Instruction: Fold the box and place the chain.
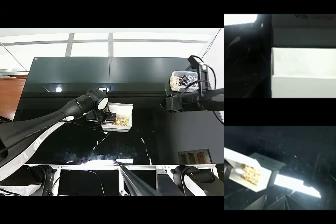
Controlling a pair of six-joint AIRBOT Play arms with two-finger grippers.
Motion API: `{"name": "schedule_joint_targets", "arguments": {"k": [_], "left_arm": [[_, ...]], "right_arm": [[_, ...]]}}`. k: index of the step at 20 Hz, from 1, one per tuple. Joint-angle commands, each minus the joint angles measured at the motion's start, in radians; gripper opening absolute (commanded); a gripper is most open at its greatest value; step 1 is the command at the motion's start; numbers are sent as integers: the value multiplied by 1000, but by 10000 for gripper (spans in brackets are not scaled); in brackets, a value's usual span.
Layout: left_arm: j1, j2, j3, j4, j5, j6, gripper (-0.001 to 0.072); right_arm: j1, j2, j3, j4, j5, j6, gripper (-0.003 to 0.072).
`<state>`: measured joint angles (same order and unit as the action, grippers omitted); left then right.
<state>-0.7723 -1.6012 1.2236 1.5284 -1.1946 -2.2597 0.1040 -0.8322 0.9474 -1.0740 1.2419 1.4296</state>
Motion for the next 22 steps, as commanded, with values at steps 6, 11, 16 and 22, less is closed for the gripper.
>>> {"name": "schedule_joint_targets", "arguments": {"k": [6, 11, 16, 22], "left_arm": [[3, 91, 4, 0, -15, -19, 462], [8, 287, -50, 131, -66, 219, 563], [302, 470, -270, -8, -6, 341, 566], [609, 385, -538, -957, 60, 1316, 717]], "right_arm": [[-25, 55, 0, -23, 31, 3, 275], [-25, 55, 0, -24, 33, 3, 275], [-25, 55, -2, -23, 30, 3, 275], [-25, 55, -3, -15, 31, 28, 276]]}}
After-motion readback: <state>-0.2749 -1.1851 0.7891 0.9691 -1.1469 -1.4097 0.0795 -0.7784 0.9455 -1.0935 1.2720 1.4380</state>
